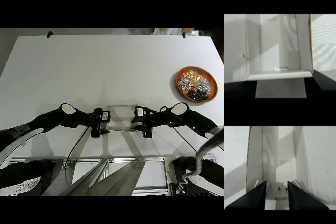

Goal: Fold the box and place the chain.

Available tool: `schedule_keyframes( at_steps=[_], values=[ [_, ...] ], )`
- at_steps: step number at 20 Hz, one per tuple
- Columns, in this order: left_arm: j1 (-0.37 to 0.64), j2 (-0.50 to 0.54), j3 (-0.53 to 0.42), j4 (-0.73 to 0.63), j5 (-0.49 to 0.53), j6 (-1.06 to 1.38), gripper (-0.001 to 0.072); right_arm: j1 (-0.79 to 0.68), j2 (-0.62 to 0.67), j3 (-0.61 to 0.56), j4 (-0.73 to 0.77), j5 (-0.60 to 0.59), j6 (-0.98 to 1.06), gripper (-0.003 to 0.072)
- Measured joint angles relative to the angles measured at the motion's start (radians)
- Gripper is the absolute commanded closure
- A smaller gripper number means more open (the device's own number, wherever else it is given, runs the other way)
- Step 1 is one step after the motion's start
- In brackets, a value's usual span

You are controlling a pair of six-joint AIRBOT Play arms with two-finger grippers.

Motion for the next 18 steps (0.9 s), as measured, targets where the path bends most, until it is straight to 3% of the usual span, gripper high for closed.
schedule_keyframes(
  at_steps=[2,4,5,13,18],
  values=[
    [0.0,0.0,0.0,-0.001,0.0,0.0,0.0384,0.005,0.01,0.0,-0.005,0.003,0.027,0.0491],
    [0.0,0.0,0.0,-0.003,-0.001,0.0,0.0384,0.007,0.037,0.0,-0.037,0.007,0.098,0.0645],
    [0.0,0.0,0.0,-0.005,0.0,-0.001,0.0384,0.008,0.06,0.0,-0.064,0.009,0.158,0.0665],
    [0.0,0.0,0.0,-0.003,0.002,-0.002,0.0384,-0.064,0.315,0.013,-0.302,0.01,0.736,0.0665],
    [0.0,0.0,0.0,-0.003,0.001,-0.002,0.0384,-0.223,0.347,0.025,-0.371,-0.018,1.077,0.0665]
  ],
)
